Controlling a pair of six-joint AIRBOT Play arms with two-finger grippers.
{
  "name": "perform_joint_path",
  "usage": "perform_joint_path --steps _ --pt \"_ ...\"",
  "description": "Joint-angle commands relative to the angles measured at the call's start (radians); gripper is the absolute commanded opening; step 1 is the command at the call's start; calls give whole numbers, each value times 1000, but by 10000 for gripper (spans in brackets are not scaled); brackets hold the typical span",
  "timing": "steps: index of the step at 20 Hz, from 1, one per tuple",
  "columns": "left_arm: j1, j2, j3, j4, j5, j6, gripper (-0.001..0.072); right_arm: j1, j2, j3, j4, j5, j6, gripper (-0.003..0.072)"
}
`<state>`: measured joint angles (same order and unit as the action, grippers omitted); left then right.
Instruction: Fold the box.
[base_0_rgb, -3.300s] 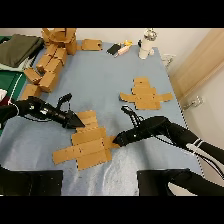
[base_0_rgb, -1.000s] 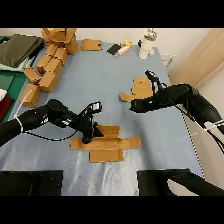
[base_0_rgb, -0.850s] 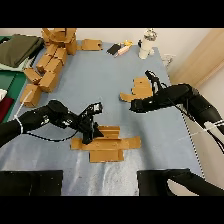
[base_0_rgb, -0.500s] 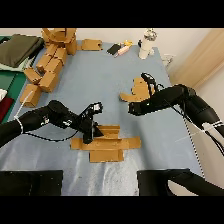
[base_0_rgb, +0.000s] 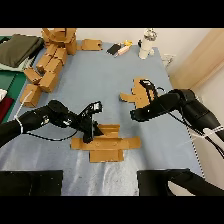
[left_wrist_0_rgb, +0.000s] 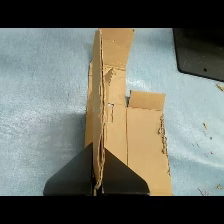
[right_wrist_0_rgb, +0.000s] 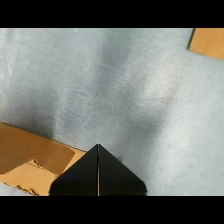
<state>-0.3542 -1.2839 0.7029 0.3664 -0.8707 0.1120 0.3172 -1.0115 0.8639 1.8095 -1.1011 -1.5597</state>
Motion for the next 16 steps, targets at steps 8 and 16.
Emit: perform_joint_path --steps 8,16 --pt "0 1 3 1 36 4 13 273 203 -139 -174 -111 245 1" --pt "0 0 7 0 66 3 12 501 236 -177 -251 -110 280 1"
